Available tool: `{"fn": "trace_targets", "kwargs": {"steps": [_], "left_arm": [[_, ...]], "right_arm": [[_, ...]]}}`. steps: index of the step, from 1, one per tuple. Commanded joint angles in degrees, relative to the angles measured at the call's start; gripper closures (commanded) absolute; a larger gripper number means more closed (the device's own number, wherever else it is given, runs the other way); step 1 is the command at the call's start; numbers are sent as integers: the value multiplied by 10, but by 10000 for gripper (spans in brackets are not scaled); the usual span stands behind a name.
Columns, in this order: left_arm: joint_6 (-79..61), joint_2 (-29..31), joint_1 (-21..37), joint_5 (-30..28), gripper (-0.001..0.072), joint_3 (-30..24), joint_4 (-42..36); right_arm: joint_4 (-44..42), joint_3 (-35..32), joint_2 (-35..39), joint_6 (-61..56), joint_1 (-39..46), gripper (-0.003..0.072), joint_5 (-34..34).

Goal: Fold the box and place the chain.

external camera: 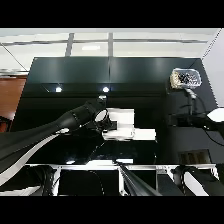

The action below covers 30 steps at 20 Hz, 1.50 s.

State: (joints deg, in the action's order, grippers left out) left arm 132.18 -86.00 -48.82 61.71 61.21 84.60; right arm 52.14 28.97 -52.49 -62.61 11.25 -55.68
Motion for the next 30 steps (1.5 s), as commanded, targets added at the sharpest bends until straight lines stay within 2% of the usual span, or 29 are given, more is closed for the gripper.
{"fn": "trace_targets", "kwargs": {"steps": [1,3,6,7,11,14,17,18,19,20,21,25,29,30], "left_arm": [[0,0,0,-2,679,1,0],[0,0,0,-2,679,1,0],[0,0,0,-2,679,1,0],[0,0,0,-2,679,1,0],[0,0,0,-1,679,1,0],[0,0,0,-2,679,1,0],[0,0,0,-2,679,1,2],[0,0,0,-2,679,1,2],[0,0,0,-2,679,1,2],[0,0,0,-2,679,1,2],[0,0,0,-2,679,1,2],[0,0,0,-2,679,1,2],[0,0,0,-2,679,1,2],[0,0,0,-2,679,1,2]], "right_arm": [[0,-37,-16,-121,117,666,-14],[-31,-51,-74,-78,116,666,-73],[-147,-52,-157,86,78,666,-166],[-172,-52,-172,105,53,666,-171],[-202,-52,-183,133,-47,666,-116],[-269,-52,-183,209,-66,666,-137],[-280,-52,-183,217,-70,660,-121],[-284,-52,-183,217,-76,503,-120],[-290,-50,-183,217,-84,280,-122],[-296,-45,-183,217,-93,109,-126],[-296,-35,-183,217,-106,84,-132],[-292,11,-183,164,-171,86,-107],[-209,57,-183,10,-231,89,-55],[-187,66,-183,-20,-245,176,-47]]}}
